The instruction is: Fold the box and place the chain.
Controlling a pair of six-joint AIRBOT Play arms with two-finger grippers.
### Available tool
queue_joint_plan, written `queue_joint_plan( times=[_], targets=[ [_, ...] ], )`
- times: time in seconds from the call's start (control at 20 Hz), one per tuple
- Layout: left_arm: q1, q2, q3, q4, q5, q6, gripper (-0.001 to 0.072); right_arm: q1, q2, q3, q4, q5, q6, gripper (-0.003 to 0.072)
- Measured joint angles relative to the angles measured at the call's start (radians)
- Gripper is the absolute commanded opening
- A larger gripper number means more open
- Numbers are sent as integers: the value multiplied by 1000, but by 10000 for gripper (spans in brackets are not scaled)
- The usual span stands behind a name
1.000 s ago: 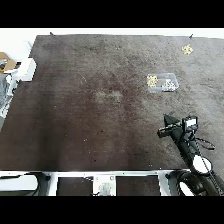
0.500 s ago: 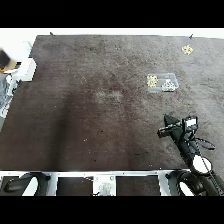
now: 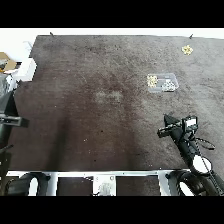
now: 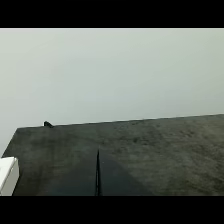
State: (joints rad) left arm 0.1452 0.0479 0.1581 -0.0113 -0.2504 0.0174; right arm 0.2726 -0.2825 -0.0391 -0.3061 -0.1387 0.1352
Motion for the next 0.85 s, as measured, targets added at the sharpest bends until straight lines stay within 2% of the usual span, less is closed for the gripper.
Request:
queue_joint_plan(
  times=[0.4,0.85],
  targets=[
    [0,43,-60,8,107,-15,10,0,0,0,0,0,0,-1],
    [-1,-32,-63,10,97,-25,10,0,0,0,0,0,0,-1]
  ],
)
